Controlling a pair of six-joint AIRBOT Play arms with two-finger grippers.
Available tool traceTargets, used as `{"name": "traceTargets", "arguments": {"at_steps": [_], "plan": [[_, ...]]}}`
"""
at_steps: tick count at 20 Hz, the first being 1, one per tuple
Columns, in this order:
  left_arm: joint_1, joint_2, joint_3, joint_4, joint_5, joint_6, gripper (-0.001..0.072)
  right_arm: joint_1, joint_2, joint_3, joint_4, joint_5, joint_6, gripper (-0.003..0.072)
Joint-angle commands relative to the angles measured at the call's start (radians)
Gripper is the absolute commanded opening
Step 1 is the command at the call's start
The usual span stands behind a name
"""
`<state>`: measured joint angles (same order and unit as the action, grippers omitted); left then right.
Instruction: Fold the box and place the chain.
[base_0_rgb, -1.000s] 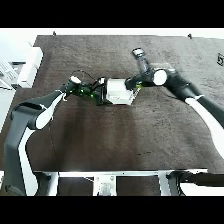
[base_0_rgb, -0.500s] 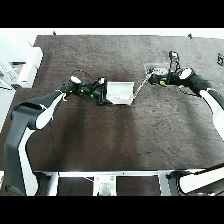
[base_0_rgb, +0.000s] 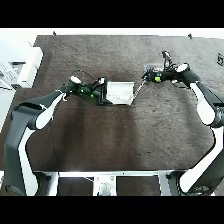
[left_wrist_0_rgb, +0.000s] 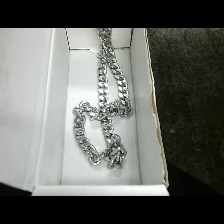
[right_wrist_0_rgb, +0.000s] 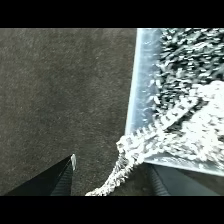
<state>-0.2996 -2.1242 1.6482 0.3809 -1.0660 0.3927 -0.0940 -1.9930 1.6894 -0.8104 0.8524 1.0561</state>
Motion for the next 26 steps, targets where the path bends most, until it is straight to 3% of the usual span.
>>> {"name": "traceTargets", "arguments": {"at_steps": [1,5,7,9,11,17,22,26], "plan": [[0.001,0.0,0.001,0.0,0.001,0.0,0.0479,-0.002,-0.04,0.058,0.039,0.074,-0.022,0.0525],[0.001,0.0,0.001,0.0,0.001,0.0,0.0478,-0.006,-0.044,0.059,0.045,0.088,-0.045,0.0516],[0.001,0.0,0.001,0.0,0.0,0.0,0.0479,-0.006,-0.043,0.059,0.054,0.099,-0.046,0.0445],[0.001,0.0,0.001,0.0,0.0,0.0,0.0479,-0.005,-0.043,0.06,0.074,0.106,-0.048,0.0295],[0.001,0.0,0.0,0.0,0.0,0.0,0.0479,-0.005,-0.043,0.071,0.085,0.13,-0.048,0.0021],[0.001,0.0,0.001,0.0,0.0,0.0,0.0479,-0.004,0.003,0.074,0.09,0.213,-0.035,0.0012],[0.001,0.0,0.001,0.0,0.0,0.0,0.0479,0.031,0.195,0.071,0.07,0.272,-0.035,0.0011],[0.001,0.0,0.001,0.0,0.0,0.0,0.0479,0.09,0.386,0.067,-0.061,0.271,0.018,0.0012]]}}
